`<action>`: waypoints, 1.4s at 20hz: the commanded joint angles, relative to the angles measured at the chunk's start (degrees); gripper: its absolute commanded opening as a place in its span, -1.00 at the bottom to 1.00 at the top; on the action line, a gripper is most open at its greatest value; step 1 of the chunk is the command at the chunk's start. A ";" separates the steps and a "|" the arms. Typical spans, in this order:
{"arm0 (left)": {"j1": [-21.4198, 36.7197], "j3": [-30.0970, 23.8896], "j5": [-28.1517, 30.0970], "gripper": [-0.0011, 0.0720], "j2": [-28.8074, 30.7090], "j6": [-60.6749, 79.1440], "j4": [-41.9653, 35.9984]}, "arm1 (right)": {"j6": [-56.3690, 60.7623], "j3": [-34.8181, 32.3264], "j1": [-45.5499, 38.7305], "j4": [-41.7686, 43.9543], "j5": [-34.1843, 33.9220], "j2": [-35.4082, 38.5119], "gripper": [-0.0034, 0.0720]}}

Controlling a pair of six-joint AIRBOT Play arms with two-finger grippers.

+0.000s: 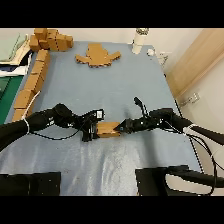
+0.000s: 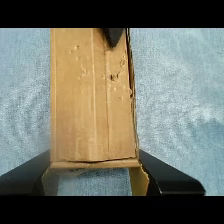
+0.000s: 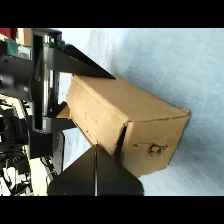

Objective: Fold the box.

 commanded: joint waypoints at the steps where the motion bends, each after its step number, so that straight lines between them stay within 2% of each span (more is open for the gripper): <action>1: 0.02 0.00 0.02 0.29 -0.02 0.02 0.00 | 0.00 0.35 0.04 1.68 -3.56 2.99 -0.90; 3: 0.02 0.00 0.02 0.29 -0.02 0.02 0.00 | 1.11 1.44 -0.24 0.04 -0.61 6.32 -0.90; 4: 0.02 0.00 0.02 0.29 -0.02 0.02 0.00 | 4.13 2.84 -0.42 -2.86 2.93 7.89 -0.90; 7: 0.02 0.00 0.02 0.29 -0.02 0.02 0.00 | 15.89 11.32 -0.35 -21.14 12.96 8.92 -0.90; 10: 0.02 0.00 0.04 0.29 -0.02 0.02 0.00 | 29.38 23.80 -0.31 -41.59 15.47 3.98 -0.90; 13: 0.02 0.00 0.02 0.29 -0.02 0.02 0.00 | 34.84 33.88 -0.31 -52.85 15.54 -2.95 -0.90; 16: 0.02 0.00 0.02 0.29 -0.02 0.02 -0.02 | 37.29 36.74 -0.35 -50.25 14.73 -6.05 -0.90; 19: 0.02 0.04 1.25 0.29 -0.02 0.02 -0.04 | 45.48 36.74 -0.35 -47.01 9.22 -6.05 -0.90; 28: 0.09 0.35 1.16 0.29 0.00 -2.49 -0.02 | 45.48 36.74 -0.42 -47.19 8.74 -6.05 -0.90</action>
